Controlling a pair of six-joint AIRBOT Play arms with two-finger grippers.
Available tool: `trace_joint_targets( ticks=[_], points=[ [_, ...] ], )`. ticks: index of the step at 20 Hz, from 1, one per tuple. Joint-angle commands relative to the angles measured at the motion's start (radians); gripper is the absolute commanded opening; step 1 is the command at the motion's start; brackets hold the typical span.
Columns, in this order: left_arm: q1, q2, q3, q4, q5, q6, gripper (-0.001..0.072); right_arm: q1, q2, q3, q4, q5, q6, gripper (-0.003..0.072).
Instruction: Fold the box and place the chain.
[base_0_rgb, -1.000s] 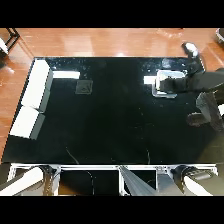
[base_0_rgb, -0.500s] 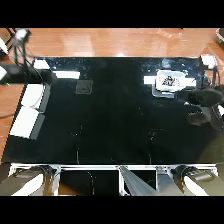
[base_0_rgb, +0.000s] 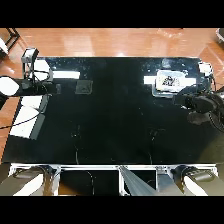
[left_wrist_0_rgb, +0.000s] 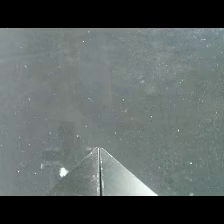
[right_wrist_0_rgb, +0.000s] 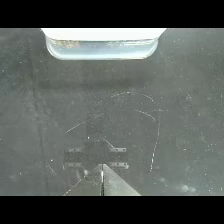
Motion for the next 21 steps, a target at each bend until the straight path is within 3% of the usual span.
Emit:
trace_joint_targets(
  ticks=[1,21],
  points=[
    [0.001,0.000,-0.006,0.009,0.011,-0.003,0.0021,0.000,0.001,-0.004,-0.001,0.008,0.004,0.0017],
    [0.000,0.000,-0.006,0.008,0.034,-0.003,0.0021,0.000,0.001,-0.004,-0.001,0.008,0.004,0.0017]
  ],
)
